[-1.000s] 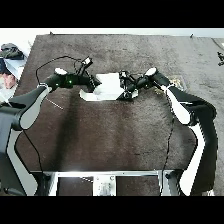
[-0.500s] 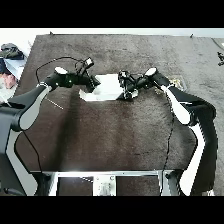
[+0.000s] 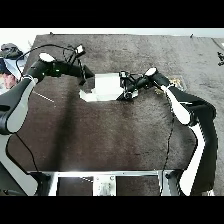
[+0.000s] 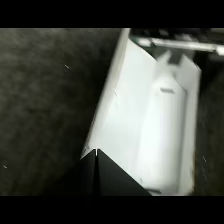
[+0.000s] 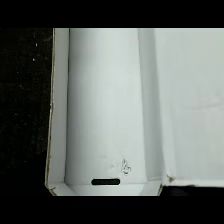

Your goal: Fold the box and place the chain.

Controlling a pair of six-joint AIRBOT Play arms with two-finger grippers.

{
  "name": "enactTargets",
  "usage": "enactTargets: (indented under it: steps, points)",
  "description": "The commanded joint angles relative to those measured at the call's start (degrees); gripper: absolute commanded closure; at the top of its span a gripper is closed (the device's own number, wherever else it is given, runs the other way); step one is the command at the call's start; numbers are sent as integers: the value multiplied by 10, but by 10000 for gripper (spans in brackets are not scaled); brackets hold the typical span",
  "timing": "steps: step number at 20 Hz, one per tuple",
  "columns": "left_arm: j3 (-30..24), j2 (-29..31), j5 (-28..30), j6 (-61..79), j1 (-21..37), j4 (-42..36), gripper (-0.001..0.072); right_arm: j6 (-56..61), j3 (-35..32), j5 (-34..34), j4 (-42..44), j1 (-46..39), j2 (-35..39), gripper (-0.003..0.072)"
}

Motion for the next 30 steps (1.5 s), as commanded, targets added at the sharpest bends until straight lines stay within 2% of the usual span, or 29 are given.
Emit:
enactTargets:
  steps: [1, 2, 3, 11, 15, 18, 25, 30]
  points:
    - [4, 5, -64, -4, 2, 155, 538, 0, 0, 0, 0, -1, 0, 368]
    - [1, 5, -62, -9, 2, 165, 262, 0, 0, 0, 0, -1, 0, 368]
    - [-4, 5, -54, -19, 2, 167, 171, 0, 0, 0, 0, -1, 0, 368]
    - [-59, 4, -14, 22, -9, 161, 162, 0, 0, 0, 0, -1, 0, 368]
    - [-61, -3, 32, 22, -34, 162, 163, 0, 0, 0, 0, -1, 0, 368]
    - [-60, -13, 46, 10, -47, 170, 163, 0, 0, 0, 0, -1, 0, 368]
    - [-60, -23, 32, 15, -47, 131, 163, 0, 0, 0, 0, -1, 0, 368]
    - [-60, -23, 41, 12, -48, 142, 165, 0, 0, 0, 0, -1, 0, 368]
